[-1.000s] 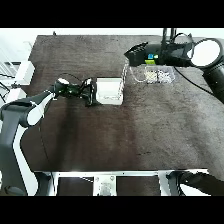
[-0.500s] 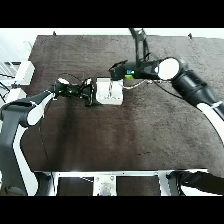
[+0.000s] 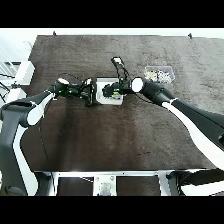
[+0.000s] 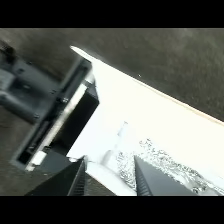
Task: Fold the box and place the chain.
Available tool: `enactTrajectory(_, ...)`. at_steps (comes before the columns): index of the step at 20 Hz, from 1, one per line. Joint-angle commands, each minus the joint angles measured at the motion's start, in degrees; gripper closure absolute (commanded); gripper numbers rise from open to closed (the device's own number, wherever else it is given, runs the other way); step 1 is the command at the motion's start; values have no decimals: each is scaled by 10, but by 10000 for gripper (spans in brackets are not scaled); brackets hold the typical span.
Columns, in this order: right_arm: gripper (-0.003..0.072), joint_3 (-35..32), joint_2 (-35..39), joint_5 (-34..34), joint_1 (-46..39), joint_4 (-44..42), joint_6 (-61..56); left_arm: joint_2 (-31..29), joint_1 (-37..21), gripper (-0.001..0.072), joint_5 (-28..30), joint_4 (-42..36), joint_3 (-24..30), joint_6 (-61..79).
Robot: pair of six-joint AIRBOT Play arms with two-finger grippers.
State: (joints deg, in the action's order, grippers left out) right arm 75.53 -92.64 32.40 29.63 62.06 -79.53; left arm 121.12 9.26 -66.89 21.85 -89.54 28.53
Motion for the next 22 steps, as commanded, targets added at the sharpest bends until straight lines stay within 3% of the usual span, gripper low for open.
enactTrajectory(1, 331, -2, -5, -24, -27, 6, 1, 0, 0, 359, 0, 0, 0, 0)
enactTrajectory(6, 321, -16, 92, 47, -124, 61, 0, 0, 0, 358, 0, 0, 0, 0)
enactTrajectory(9, 321, -69, 116, 30, -214, 76, -34, 0, 0, 358, 0, 0, 0, 0)
enactTrajectory(11, 249, -106, 95, -35, -263, 57, -62, 0, 0, 358, 0, 0, 0, 0)
enactTrajectory(15, 248, -96, 1, -113, -287, 23, -62, 0, 0, 358, 0, 0, 0, 0)
enactTrajectory(22, 296, 26, -129, -116, -259, -28, -53, 0, 0, 359, 0, 0, 0, 0)
